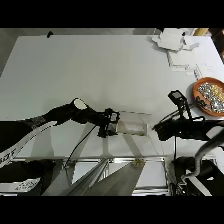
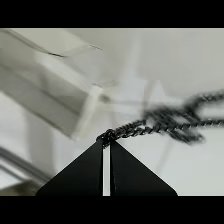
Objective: Fold the box and place the chain.
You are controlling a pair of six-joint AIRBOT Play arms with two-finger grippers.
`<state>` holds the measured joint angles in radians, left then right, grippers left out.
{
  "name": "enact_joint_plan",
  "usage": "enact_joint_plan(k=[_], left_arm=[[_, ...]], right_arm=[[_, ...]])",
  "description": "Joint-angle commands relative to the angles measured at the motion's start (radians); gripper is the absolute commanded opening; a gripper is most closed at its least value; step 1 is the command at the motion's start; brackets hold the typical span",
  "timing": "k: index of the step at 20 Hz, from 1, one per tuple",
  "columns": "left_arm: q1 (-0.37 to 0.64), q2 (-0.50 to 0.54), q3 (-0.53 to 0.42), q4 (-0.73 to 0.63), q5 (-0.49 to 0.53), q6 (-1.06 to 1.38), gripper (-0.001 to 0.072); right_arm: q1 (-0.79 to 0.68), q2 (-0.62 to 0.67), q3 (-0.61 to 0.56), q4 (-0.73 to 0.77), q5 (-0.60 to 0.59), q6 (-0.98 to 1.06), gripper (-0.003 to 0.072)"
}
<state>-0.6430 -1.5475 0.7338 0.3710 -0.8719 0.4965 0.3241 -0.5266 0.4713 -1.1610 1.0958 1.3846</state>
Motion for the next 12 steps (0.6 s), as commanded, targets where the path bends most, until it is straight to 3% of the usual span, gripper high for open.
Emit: enact_joint_plan(k=[1,9,12], left_arm=[[0.001,0.001,0.001,0.0,0.0,0.0,0.0272],[0.001,0.001,0.001,0.0,0.0,0.0,0.0272],[0.001,0.001,0.001,0.0,0.0,0.0,0.0272]], right_arm=[[0.092,0.033,0.016,0.251,-0.13,-0.148,0.002],[0.37,-0.1,0.022,0.349,-0.43,-0.219,0.002],[0.428,-0.185,0.022,0.344,-0.469,-0.214,0.0021]])
